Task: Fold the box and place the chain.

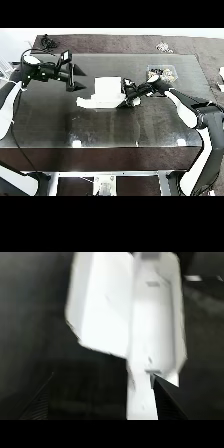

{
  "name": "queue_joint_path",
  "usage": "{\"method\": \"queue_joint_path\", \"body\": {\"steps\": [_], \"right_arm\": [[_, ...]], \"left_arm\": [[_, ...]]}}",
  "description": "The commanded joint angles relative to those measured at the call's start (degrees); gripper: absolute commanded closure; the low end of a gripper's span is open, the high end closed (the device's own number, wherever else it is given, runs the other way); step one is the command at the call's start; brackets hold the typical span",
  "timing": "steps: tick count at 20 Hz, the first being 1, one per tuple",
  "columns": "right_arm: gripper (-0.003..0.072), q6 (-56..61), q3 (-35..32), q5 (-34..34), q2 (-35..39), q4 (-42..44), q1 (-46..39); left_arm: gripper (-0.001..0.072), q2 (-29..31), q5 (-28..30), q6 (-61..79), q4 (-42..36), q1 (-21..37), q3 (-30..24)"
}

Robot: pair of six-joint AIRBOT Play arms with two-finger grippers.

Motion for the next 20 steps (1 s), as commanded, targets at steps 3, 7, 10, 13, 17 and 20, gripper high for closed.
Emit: {"method": "queue_joint_path", "body": {"steps": [3,7,10,13,17,20], "right_arm": [[0.0122,0.07,0.02,0.02,0.00,0.02,-0.02],[0.0123,0.07,0.02,0.02,0.00,0.02,-0.02],[0.0123,0.07,0.02,0.02,0.00,0.02,-0.02],[0.0123,0.07,0.02,0.02,0.00,0.00,-0.02],[0.0123,0.07,0.02,0.02,0.00,0.02,-0.02],[0.0123,0.07,0.02,0.02,0.00,0.02,-0.02]], "left_arm": [[0.0050,-0.48,-1.20,-4.00,11.08,-2.10,0.07],[0.0050,-3.41,3.23,-5.86,11.89,-4.57,-0.44],[0.0051,-5.44,3.54,-6.08,11.67,-5.07,-0.63],[0.0052,-6.08,4.07,-6.10,10.40,-5.77,-1.38],[0.0052,-6.12,4.50,-6.27,9.77,-6.36,-3.52],[0.0054,-6.12,4.63,-6.45,8.98,-6.38,-5.11]]}}
